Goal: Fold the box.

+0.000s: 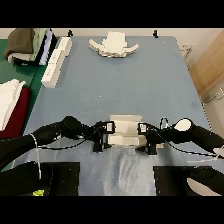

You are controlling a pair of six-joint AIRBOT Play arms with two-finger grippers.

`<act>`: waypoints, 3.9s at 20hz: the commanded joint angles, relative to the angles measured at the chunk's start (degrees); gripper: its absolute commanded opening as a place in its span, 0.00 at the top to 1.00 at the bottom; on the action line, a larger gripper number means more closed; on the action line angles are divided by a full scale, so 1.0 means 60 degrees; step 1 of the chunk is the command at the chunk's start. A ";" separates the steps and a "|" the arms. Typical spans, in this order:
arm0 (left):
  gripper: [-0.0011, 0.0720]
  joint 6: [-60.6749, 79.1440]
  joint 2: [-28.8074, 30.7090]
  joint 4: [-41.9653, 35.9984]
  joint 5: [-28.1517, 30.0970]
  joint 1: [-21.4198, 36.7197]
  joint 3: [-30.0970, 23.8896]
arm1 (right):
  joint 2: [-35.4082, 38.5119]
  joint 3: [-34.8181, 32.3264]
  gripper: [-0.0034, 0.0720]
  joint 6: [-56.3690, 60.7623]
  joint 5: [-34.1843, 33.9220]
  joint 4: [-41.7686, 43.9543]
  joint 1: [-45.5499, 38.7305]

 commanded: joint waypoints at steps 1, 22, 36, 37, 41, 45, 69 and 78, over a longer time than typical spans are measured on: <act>0.35 0.0004 -0.0007 0.0004 0.0000 -0.0004 0.0011 | -0.0004 0.0015 0.00 0.0098 0.0022 0.0124 -0.0007; 0.35 0.0004 -0.0007 0.0004 -0.0004 -0.0004 0.0011 | 0.2568 0.0080 0.00 0.2058 0.1129 -0.1115 -0.1453; 0.35 0.0004 -0.0007 0.0004 0.0000 -0.0004 0.0011 | 0.4160 0.0080 0.01 0.7144 0.4069 0.1610 -0.1657; 0.35 0.0004 -0.0007 0.0004 -0.0004 -0.0004 0.0011 | 0.4164 0.0080 0.01 0.8360 0.4244 0.2470 -0.1657; 0.35 0.0004 -0.0007 0.0004 -0.0004 -0.0004 0.0011 | 0.4164 0.0080 0.01 1.0087 0.4149 0.4768 -0.1650; 0.35 0.0004 -0.0007 0.0004 -0.0004 -0.0004 0.0011 | 0.4164 0.0080 0.01 1.0094 0.3697 0.5890 -0.1650; 0.35 0.0004 -0.0007 0.0004 -0.0018 -0.0004 0.0011 | 0.0080 0.2335 0.66 1.2994 0.2131 0.1213 -0.1472; 0.35 0.0007 -0.0007 0.0004 -0.0022 -0.0004 0.0011 | -0.2346 0.2987 0.66 1.2054 0.1861 0.0852 -0.1162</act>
